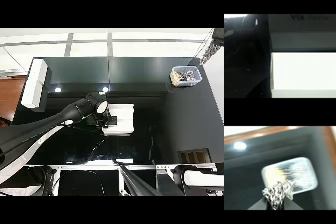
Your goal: Fold the box and place the chain.
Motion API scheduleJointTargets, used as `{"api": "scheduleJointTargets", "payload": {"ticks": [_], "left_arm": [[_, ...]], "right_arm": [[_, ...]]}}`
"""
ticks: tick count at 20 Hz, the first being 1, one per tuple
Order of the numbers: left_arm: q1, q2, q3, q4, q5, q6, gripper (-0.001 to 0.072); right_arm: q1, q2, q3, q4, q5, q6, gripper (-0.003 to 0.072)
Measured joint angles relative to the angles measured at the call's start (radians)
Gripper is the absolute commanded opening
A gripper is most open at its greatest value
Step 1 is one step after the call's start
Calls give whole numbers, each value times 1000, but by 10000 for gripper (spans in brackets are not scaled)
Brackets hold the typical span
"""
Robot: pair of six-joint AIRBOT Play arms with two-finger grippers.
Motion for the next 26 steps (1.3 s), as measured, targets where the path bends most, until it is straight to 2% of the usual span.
{"api": "scheduleJointTargets", "payload": {"ticks": [6,9,14,17,26], "left_arm": [[0,0,0,0,0,0,29],[0,0,0,0,0,0,29],[0,0,0,0,0,0,29],[0,0,0,0,0,0,28],[0,0,0,0,0,0,29]], "right_arm": [[66,297,-198,255,85,-93,2],[111,391,-256,374,150,-128,4],[192,441,-288,567,280,-161,3],[252,449,-306,638,315,-177,3],[394,451,-404,698,256,-192,3]]}}
